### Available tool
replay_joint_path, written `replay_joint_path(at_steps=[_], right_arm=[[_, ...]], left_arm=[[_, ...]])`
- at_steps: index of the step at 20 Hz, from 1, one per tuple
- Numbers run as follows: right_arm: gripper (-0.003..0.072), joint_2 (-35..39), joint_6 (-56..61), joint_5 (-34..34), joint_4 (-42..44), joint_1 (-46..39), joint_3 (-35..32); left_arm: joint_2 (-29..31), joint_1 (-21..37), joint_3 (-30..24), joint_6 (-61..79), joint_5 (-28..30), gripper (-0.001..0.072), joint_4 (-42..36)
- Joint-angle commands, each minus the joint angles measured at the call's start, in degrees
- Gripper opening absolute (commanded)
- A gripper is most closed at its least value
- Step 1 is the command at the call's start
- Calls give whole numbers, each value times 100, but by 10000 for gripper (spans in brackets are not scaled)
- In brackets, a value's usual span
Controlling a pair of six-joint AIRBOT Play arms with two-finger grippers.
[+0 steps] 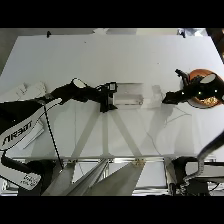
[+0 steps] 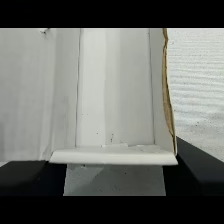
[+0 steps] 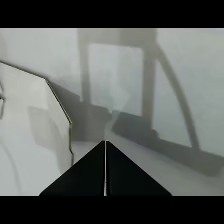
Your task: Fold the box and place the chain.
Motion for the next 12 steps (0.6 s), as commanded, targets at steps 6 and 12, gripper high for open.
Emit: replay_joint_path(at_steps=[6, 12], right_arm=[[11, -299, -874, 52, 1141, 433, -11], [15, -289, -1152, 435, 1615, 704, -9]], left_arm=[[-2, 0, -2, 0, 0, 218, 0], [-2, 0, -2, 0, 0, 217, 0]])
